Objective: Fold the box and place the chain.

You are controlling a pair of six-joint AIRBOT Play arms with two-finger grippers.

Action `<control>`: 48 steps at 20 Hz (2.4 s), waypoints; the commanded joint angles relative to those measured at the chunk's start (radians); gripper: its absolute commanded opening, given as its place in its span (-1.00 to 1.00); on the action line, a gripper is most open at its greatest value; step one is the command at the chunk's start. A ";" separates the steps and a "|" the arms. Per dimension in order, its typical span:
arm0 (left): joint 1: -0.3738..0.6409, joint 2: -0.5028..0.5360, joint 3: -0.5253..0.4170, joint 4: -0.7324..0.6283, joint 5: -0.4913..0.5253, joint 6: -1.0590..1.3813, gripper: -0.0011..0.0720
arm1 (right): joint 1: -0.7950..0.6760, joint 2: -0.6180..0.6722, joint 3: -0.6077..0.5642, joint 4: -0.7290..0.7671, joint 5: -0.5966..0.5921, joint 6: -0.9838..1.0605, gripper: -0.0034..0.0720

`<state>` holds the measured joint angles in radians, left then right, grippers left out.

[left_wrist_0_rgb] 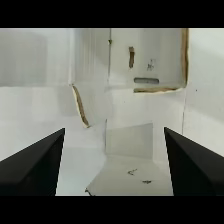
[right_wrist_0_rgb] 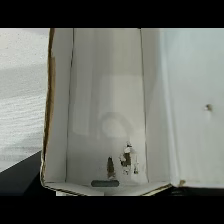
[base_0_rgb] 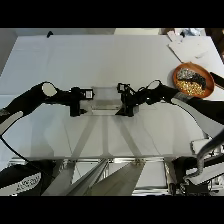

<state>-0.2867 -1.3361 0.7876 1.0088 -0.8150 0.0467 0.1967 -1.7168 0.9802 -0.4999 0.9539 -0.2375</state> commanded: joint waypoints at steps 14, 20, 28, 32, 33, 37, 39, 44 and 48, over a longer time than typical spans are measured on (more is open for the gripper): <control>-0.002 -0.003 0.000 -0.169 -0.095 0.143 0.10 | 0.000 0.000 0.000 0.000 0.000 0.000 0.48; -0.002 -0.004 0.000 -0.171 -0.050 0.198 -0.43 | 0.000 0.000 0.000 0.000 0.000 0.000 0.48; -0.014 -0.050 0.000 -0.284 -0.059 0.223 -0.74 | 0.000 0.000 0.000 0.000 0.000 0.000 0.48; -0.014 -0.059 0.000 -0.298 -0.060 0.220 0.18 | 0.000 0.000 0.000 0.000 0.000 0.000 0.48; -0.014 -0.059 0.000 -0.298 -0.056 0.219 0.32 | 0.000 0.000 0.000 0.000 0.000 0.000 0.48; -0.014 -0.059 0.000 -0.298 -0.056 0.216 0.41 | 0.000 0.000 0.000 0.000 0.000 0.000 0.48; -0.014 -0.058 0.000 -0.297 -0.057 0.216 -0.23 | 0.000 0.000 0.000 0.000 0.000 0.000 0.48; -0.011 0.002 0.000 -0.297 -0.060 0.187 -0.94 | 0.000 0.000 0.000 0.000 0.000 0.000 0.48; -0.002 0.164 0.000 -0.286 -0.064 0.029 -0.95 | 0.000 0.000 0.000 0.000 0.000 0.000 0.48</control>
<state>-0.2955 -1.2663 0.7876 0.7151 -0.8776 0.1806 0.1967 -1.7168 0.9802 -0.4995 0.9539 -0.2367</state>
